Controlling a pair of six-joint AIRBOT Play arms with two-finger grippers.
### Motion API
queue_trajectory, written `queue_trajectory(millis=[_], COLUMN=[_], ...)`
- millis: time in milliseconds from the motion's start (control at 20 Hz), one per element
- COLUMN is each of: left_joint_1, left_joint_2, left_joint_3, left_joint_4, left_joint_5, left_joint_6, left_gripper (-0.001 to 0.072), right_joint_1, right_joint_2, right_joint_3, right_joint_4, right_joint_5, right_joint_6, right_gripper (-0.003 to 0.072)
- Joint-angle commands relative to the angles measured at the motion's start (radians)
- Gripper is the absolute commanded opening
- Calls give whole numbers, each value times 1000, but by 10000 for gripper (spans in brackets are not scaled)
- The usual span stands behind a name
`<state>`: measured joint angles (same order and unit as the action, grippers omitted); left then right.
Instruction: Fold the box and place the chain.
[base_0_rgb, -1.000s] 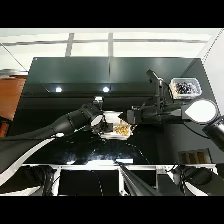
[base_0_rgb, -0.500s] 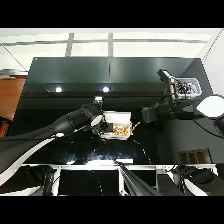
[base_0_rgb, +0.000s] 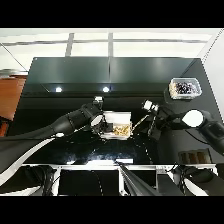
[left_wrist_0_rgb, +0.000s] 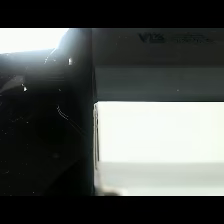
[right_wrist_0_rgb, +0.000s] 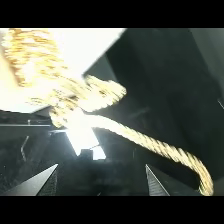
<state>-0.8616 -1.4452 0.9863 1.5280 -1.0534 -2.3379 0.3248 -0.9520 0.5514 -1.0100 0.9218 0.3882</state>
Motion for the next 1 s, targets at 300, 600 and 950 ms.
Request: queue_trajectory(millis=[300,600,950], left_joint_1=[0,0,0], left_joint_2=[0,0,0], left_joint_3=[0,0,0], left_joint_4=[0,0,0], left_joint_5=[-3,-2,-3], left_joint_6=[0,0,0], left_gripper=[33,33,33], right_joint_1=[85,90,155], right_joint_2=[-157,-197,-212], right_joint_3=[-23,-23,-23], right_joint_4=[198,198,194], right_joint_5=[-100,-105,-243], right_joint_6=[-385,-401,-378], right_gripper=[622,612,572])
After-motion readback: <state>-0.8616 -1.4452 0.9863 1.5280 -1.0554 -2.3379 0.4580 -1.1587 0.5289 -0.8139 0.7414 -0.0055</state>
